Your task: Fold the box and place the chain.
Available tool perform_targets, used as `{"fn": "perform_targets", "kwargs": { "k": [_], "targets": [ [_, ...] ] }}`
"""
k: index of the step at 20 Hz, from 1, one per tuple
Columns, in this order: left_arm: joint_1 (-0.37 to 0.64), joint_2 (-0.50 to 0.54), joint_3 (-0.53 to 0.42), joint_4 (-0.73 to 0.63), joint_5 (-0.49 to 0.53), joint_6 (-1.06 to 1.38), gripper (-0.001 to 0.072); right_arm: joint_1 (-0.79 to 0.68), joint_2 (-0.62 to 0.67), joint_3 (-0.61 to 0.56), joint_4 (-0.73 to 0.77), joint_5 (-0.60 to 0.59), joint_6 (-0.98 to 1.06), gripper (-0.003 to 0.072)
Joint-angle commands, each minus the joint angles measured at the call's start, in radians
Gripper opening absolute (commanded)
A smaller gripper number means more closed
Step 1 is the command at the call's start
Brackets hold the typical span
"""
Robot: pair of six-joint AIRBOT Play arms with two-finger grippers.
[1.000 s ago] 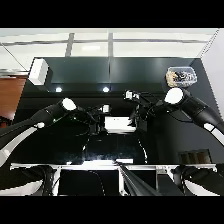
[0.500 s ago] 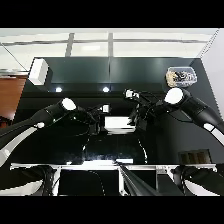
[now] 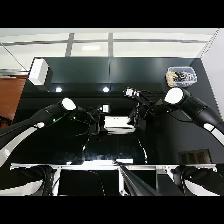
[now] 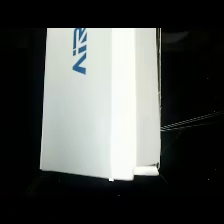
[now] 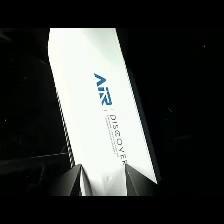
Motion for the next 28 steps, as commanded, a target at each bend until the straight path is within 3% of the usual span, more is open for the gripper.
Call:
{"fn": "perform_targets", "kwargs": {
  "k": [1, 3, 4, 5, 11, 13, 18, 19, 28],
  "targets": [
    [0.0, 0.0, 0.0, 0.0, -0.002, 0.0, 0.0478, 0.001, 0.0, 0.0, -0.011, 0.004, 0.009, 0.0305],
    [0.0, 0.0, 0.0, 0.0, -0.002, 0.0, 0.0478, 0.001, 0.0, 0.0, -0.011, -0.001, 0.008, 0.0305],
    [0.0, 0.0, 0.0, 0.0, -0.002, 0.0, 0.0478, 0.001, 0.0, 0.0, -0.016, -0.001, 0.005, 0.0208],
    [0.0, 0.0, 0.0, 0.0, -0.002, 0.0, 0.0478, 0.001, 0.0, 0.0, -0.026, -0.002, 0.005, 0.0159],
    [0.0, 0.0, 0.0, 0.0, -0.001, 0.0, 0.0478, 0.001, 0.0, 0.0, -0.029, 0.006, 0.005, 0.016],
    [0.0, 0.0, 0.0, 0.0, -0.001, 0.0, 0.0478, 0.001, 0.0, 0.0, -0.029, 0.016, 0.005, 0.0212],
    [0.0, 0.0, 0.0, 0.0, -0.002, 0.0, 0.0478, 0.001, 0.0, 0.0, -0.029, 0.015, 0.006, 0.0215],
    [0.0, 0.0, 0.0, 0.0, -0.002, 0.0, 0.0478, 0.001, 0.0, 0.0, -0.029, 0.016, 0.006, 0.0283],
    [0.0, 0.0, 0.0, 0.0, -0.002, 0.0, 0.0478, 0.001, 0.0, 0.0, -0.027, 0.03, 0.012, 0.0274]
  ]
}}
